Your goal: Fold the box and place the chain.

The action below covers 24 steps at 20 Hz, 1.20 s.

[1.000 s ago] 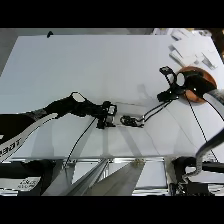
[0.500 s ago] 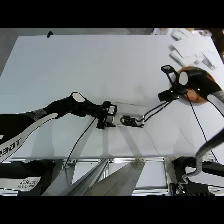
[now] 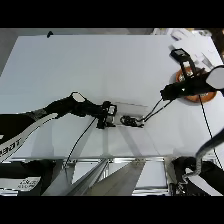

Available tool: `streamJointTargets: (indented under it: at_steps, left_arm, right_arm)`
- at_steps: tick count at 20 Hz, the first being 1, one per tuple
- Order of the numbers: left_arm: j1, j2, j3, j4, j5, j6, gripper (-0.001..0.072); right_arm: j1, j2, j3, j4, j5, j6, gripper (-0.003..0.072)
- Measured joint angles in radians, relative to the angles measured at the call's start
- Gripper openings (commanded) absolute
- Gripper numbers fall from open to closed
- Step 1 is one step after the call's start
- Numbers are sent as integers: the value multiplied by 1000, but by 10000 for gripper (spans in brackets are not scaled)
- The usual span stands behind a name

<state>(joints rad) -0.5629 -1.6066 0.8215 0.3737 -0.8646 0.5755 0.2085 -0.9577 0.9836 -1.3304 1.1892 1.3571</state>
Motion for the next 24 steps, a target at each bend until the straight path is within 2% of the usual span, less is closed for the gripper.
streamJointTargets:
  at_steps: [5,8,15,19,24]
  left_arm:
    - [0,0,0,0,0,0,72]
    - [0,0,0,0,0,0,72]
    - [0,0,0,0,0,0,72]
    - [0,0,0,0,0,0,72]
    - [0,0,0,0,0,0,72]
  right_arm:
    - [110,158,0,106,26,-21,14]
    - [151,206,0,200,-16,-42,14]
    - [177,233,0,479,-116,-146,14]
    - [179,235,-16,515,-141,-175,14]
    - [182,191,-127,509,-217,-214,14]
